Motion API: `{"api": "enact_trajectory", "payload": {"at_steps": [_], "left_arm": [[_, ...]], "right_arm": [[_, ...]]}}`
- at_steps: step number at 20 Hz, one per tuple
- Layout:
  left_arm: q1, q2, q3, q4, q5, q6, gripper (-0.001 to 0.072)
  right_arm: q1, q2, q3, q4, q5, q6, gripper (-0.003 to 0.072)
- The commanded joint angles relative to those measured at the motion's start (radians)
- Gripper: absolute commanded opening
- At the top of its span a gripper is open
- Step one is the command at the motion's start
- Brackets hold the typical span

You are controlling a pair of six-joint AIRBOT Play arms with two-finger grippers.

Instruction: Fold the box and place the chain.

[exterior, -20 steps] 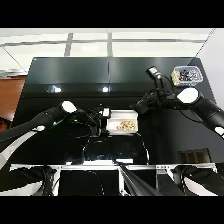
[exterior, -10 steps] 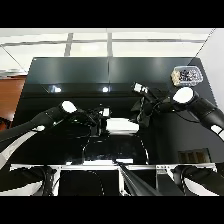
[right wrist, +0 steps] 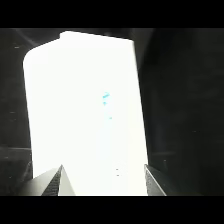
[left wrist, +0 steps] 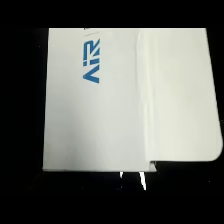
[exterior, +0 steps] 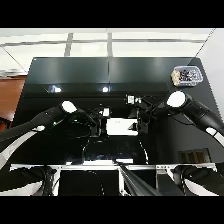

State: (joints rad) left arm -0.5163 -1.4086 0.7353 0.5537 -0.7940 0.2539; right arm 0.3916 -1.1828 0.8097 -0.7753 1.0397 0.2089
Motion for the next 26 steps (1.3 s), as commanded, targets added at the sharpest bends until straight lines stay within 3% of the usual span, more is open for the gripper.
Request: {"api": "enact_trajectory", "payload": {"at_steps": [1, 8, 9, 11, 12, 13, 26], "left_arm": [[-0.001, 0.000, 0.000, 0.000, 0.000, 0.000, 0.0507], [-0.001, 0.000, 0.000, 0.000, 0.000, 0.000, 0.0507], [-0.001, 0.000, 0.000, 0.000, 0.000, 0.000, 0.0507], [-0.001, 0.000, 0.000, 0.000, 0.000, 0.000, 0.0507], [-0.001, 0.000, 0.000, 0.000, 0.000, 0.000, 0.0507], [-0.001, 0.000, 0.000, 0.000, 0.000, 0.000, 0.0507], [-0.001, 0.000, 0.000, 0.000, 0.000, 0.000, 0.0508]], "right_arm": [[0.004, 0.023, 0.000, -0.008, 0.024, -0.004, 0.0602], [0.025, 0.027, 0.000, -0.097, -0.027, 0.018, 0.0597], [0.025, 0.027, 0.000, -0.098, -0.047, 0.034, 0.0458], [0.025, 0.027, 0.001, -0.100, -0.055, 0.051, 0.0412], [0.025, 0.027, 0.001, -0.100, -0.053, 0.068, 0.0281], [0.025, 0.027, 0.001, -0.101, -0.049, 0.080, 0.0246], [0.028, 0.069, 0.007, -0.094, -0.083, 0.106, 0.0245]]}}
